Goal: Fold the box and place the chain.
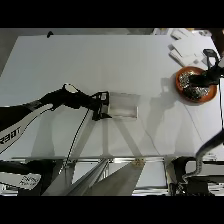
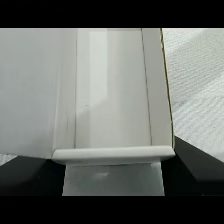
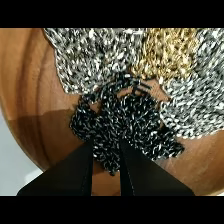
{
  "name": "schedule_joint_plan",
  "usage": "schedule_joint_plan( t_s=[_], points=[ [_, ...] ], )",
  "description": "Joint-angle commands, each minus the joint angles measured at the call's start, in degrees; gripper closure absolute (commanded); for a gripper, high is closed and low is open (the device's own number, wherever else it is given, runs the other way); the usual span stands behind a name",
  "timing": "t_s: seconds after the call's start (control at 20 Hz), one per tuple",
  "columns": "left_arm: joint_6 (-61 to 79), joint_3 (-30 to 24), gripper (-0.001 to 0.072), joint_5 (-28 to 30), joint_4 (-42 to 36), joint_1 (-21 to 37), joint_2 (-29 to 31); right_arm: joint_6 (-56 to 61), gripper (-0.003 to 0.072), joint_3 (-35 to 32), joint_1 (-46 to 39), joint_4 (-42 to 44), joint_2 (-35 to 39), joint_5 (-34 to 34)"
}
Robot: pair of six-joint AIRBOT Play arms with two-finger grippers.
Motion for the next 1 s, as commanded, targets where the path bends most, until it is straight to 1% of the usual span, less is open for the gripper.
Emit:
schedule_joint_plan(
  t_s=[0.0, 0.35, 0.6, 0.8, 0.85, 0.9, 0.95],
  points=[
    [0.0, 0.0, 0.0622, 0.0, 0.0, 0.0, 0.0, -0.2, 0.0528, 0.0, -0.5, -0.5, -2.9, 2.3],
    [0.0, 0.0, 0.0622, 0.0, 0.0, 0.0, 0.0, -0.3, 0.0528, 0.0, -0.5, -1.3, -3.4, 3.3],
    [0.0, 0.0, 0.0622, 0.0, 0.0, 0.0, 0.0, -0.3, 0.0531, 0.0, -0.5, -1.4, -3.5, 2.3],
    [0.0, 0.0, 0.0622, 0.0, 0.0, 0.0, 0.0, -0.9, 0.053, 0.0, -0.5, -1.4, -5.0, 1.7],
    [0.0, 0.0, 0.0622, 0.0, 0.0, 0.0, 0.0, -0.9, 0.0541, 0.0, -0.5, -1.3, -5.4, 1.7],
    [0.0, 0.0, 0.0622, 0.0, 0.0, 0.0, 0.0, -0.9, 0.0649, 0.0, -0.5, -1.4, -5.5, 1.7],
    [0.0, 0.0, 0.0622, 0.0, 0.0, 0.0, 0.0, -0.9, 0.0668, 0.0, -0.5, -1.4, -5.5, 1.7]
  ],
)
